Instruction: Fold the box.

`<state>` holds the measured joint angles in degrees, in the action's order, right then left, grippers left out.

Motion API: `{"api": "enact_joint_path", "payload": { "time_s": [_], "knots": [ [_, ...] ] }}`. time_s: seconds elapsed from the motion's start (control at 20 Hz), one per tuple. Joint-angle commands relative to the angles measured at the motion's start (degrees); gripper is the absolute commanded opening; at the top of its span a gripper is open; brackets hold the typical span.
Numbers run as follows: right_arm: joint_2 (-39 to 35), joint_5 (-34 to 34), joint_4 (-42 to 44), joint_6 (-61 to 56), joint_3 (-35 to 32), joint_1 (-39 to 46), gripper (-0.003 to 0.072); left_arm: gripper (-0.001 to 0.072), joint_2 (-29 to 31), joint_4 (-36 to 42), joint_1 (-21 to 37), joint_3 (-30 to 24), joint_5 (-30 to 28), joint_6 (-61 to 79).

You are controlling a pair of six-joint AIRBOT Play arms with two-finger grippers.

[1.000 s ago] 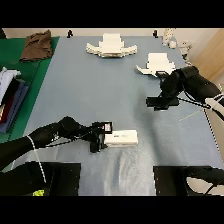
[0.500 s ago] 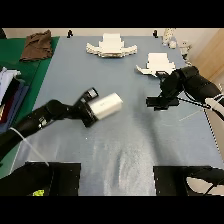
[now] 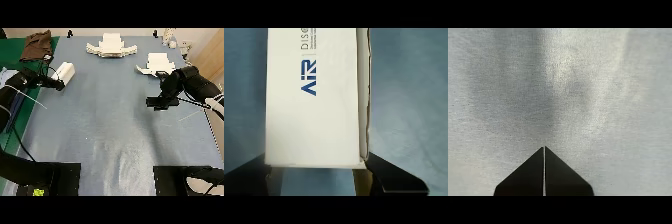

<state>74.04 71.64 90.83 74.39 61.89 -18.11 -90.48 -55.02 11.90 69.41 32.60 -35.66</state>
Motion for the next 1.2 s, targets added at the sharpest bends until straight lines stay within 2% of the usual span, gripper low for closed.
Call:
{"api": "enact_joint_path", "payload": {
  "time_s": [0.0,0.2,0.8,0.9,1.15],
  "knots": [
    [0.0,0.0,0.0,0.0,0.0,0.0,0.0018,0.0378,-10.4,-0.5,3.6,11.4,0.6,-1.5],
    [0.0,0.0,0.0,0.0,0.0,0.0,0.0017,0.0378,-15.9,-0.5,3.5,17.0,0.6,-1.9],
    [0.0,0.0,0.0,0.0,0.0,0.0,0.0017,0.0382,-16.1,-0.6,4.2,16.9,-3.6,-1.8],
    [0.0,0.0,0.0,0.0,0.0,0.0,0.0018,0.0686,-16.1,-0.5,4.6,17.0,-3.5,-2.0],
    [0.0,0.0,0.0,0.0,0.0,0.0,0.0018,0.0689,-16.0,-0.6,5.5,17.0,-0.8,-2.3]
  ]
}}
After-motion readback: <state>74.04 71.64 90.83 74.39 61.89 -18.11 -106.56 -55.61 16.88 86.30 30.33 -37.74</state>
